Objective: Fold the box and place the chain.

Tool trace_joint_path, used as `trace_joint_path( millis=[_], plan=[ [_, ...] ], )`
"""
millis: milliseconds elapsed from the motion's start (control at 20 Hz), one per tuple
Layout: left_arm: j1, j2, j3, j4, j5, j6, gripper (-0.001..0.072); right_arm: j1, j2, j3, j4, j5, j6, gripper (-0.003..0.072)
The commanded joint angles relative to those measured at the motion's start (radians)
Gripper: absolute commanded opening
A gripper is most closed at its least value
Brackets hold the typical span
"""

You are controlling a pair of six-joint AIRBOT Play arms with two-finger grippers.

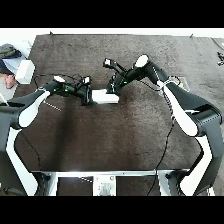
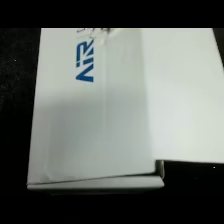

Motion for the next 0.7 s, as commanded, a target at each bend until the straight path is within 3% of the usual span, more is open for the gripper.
trace_joint_path(
  millis=[0, 150, 300, 350, 650],
  plan=[
    [0.001, 0.0, 0.0, 0.001, -0.001, 0.0, 0.0204, 0.001, 0.016, 0.001, -0.003, 0.005, -0.005, 0.0308],
    [0.001, 0.0, 0.0, 0.001, -0.001, 0.0, 0.0203, 0.001, 0.034, 0.0, 0.008, 0.087, -0.002, 0.0307],
    [0.001, 0.0, 0.0, 0.001, -0.001, 0.0, 0.0204, 0.001, 0.039, -0.001, 0.005, 0.084, -0.002, 0.0325],
    [0.001, 0.0, 0.0, 0.001, -0.001, 0.0, 0.0203, 0.001, 0.039, -0.009, 0.003, 0.064, -0.002, 0.0446],
    [0.001, 0.0, 0.0, 0.001, -0.001, 0.0, 0.0204, 0.006, 0.039, -0.068, -0.004, -0.011, -0.036, 0.0445]
  ],
)
